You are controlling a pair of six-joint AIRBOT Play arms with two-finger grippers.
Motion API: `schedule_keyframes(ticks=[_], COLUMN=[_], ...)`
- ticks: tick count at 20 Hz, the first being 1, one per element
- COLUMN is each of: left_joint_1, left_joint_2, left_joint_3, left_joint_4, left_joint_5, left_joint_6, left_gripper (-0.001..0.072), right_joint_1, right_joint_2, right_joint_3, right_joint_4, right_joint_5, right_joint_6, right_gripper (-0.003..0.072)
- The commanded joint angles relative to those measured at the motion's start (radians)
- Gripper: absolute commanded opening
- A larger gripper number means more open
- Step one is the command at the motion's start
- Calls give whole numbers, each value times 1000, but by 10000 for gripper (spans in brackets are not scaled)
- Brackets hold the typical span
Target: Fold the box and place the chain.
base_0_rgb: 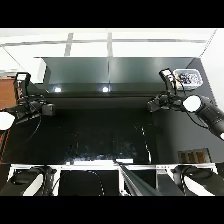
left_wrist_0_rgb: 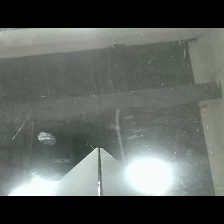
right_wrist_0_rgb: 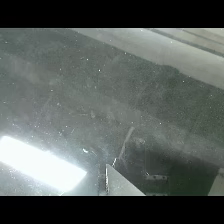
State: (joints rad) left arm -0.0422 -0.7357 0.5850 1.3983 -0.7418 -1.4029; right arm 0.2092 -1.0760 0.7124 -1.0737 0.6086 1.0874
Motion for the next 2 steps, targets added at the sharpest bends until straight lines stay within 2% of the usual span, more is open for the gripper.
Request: schedule_keyframes(ticks=[1,2], left_joint_1=[-1,-1], left_joint_2=[2,2], left_joint_3=[-2,-2], left_joint_4=[0,0], left_joint_5=[2,2], left_joint_6=[0,0], left_gripper=[26,26], right_joint_1=[1,1], right_joint_2=[-1,-1], right_joint_3=[0,0], right_joint_4=[-1,-1], right_joint_5=[0,0], right_joint_6=[0,0], right_gripper=[51,51])
